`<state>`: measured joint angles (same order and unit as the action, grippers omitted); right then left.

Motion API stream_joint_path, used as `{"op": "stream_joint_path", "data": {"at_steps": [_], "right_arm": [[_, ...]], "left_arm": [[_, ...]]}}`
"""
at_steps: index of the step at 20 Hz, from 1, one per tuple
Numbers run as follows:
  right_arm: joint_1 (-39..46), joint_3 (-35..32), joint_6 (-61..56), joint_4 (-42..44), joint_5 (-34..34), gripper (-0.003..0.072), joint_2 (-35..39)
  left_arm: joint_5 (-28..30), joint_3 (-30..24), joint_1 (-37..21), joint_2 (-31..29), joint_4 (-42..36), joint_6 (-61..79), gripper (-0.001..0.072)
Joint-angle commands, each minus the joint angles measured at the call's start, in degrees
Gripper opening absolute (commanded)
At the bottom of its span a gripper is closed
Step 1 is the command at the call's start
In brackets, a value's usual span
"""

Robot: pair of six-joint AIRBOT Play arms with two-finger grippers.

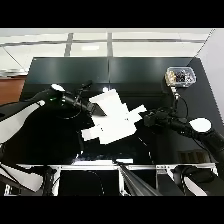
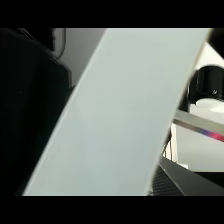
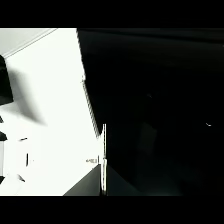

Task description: Fold the box and place the chain.

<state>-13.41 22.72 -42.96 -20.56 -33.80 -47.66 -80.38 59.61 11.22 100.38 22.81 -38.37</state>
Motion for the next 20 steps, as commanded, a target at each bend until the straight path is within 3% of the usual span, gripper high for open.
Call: {"op": "stream_joint_path", "data": {"at_steps": [1, 2, 5, 7, 10, 12, 13, 14, 17, 18, 19, 20], "right_arm": [[0.0, 0.0, 0.0, 0.0, -0.1, 0.0017, 0.0], [0.0, 0.0, 0.0, 0.0, -0.1, 0.0017, 0.1], [0.0, 0.0, 0.0, 0.0, -0.1, 0.0017, 0.1], [0.0, 0.0, 0.0, 0.0, -0.1, 0.0017, 0.1], [0.0, 0.0, 0.0, 0.0, -0.1, 0.0017, 0.0], [0.0, 0.0, 0.0, -0.1, -0.1, 0.0017, 0.0], [0.0, 0.0, 0.0, -0.1, -0.1, 0.0017, 0.0], [0.0, 0.0, 0.0, -0.1, -0.1, 0.0017, 0.0], [0.0, 0.0, 0.0, -1.1, 0.0, 0.0028, 0.0], [0.0, 0.0, 0.0, -1.1, 0.7, 0.0273, 0.1], [0.0, 0.1, 0.0, -1.3, 1.3, 0.0600, 0.1], [0.4, 0.7, 0.0, -3.0, 1.3, 0.0639, 0.1]], "left_arm": [[-2.1, 2.0, 1.1, 0.3, 1.4, 1.4, 0.0680], [-2.9, 2.3, 1.3, 0.3, 1.4, 2.4, 0.0671], [-4.2, 2.6, 1.5, 0.3, 2.3, 2.6, 0.0499], [-4.3, 2.6, 1.5, 0.3, 3.4, 3.6, 0.0478], [-4.3, 2.6, 1.5, 0.3, 4.0, 4.6, 0.0263], [-4.4, 2.6, 1.5, 0.3, 4.1, 4.6, 0.0227], [-4.4, 2.6, 1.5, 0.3, 4.2, 4.7, 0.0101], [-4.5, 2.6, 1.6, 0.3, 4.4, 5.2, 0.0028], [-4.4, 2.6, 1.6, 0.3, 4.4, 5.0, 0.0028], [-4.4, 3.0, 1.6, 0.3, 5.0, 4.1, 0.0027], [-4.7, 3.8, 1.6, 0.3, 6.0, 2.7, 0.0026], [-5.4, 4.6, 1.6, 0.2, 6.9, 1.5, 0.0026]]}}
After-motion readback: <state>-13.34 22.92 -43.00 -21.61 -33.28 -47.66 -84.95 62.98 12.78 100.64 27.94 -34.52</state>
